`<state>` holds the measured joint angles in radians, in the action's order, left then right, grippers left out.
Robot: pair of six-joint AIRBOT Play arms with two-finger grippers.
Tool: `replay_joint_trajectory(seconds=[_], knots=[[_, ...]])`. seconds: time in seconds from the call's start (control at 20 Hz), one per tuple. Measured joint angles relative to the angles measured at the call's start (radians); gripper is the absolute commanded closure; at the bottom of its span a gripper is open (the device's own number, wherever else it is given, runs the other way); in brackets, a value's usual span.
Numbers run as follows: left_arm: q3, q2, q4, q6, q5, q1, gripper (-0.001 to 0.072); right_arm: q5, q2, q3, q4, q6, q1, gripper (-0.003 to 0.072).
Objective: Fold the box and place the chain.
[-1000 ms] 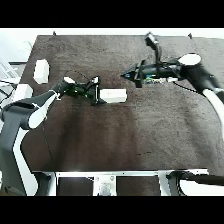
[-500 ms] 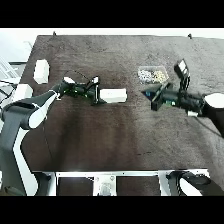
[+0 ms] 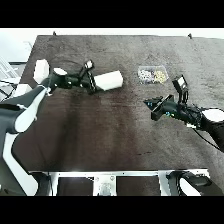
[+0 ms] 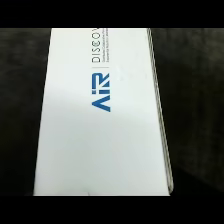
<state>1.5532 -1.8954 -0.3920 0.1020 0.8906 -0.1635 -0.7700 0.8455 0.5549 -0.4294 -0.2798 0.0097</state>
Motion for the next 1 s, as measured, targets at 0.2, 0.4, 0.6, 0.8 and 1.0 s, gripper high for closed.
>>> replay_joint_trajectory(seconds=[0.2, 0.4, 0.6, 0.8, 1.0], knots=[[-0.072, 0.139, 0.003, -0.180, -0.268, 0.075, 0.0694, 0.003, -0.002, -0.004, 0.003, 0.000, 0.000, 0.0675], [-0.187, 0.206, 0.005, -0.340, -0.529, 0.137, 0.0693, 0.004, -0.002, -0.005, 0.008, 0.000, 0.000, 0.0675], [-0.298, 0.225, 0.010, -0.435, -0.749, 0.157, 0.0690, 0.004, -0.002, -0.005, 0.010, 0.000, 0.000, 0.0675], [-0.356, 0.225, 0.013, -0.480, -0.890, 0.162, 0.0690, 0.004, -0.002, -0.005, 0.014, -0.002, 0.000, 0.0675], [-0.374, 0.198, 0.014, -0.514, -0.956, 0.166, 0.0689, 0.004, -0.001, -0.005, 0.030, -0.005, 0.000, 0.0675]])
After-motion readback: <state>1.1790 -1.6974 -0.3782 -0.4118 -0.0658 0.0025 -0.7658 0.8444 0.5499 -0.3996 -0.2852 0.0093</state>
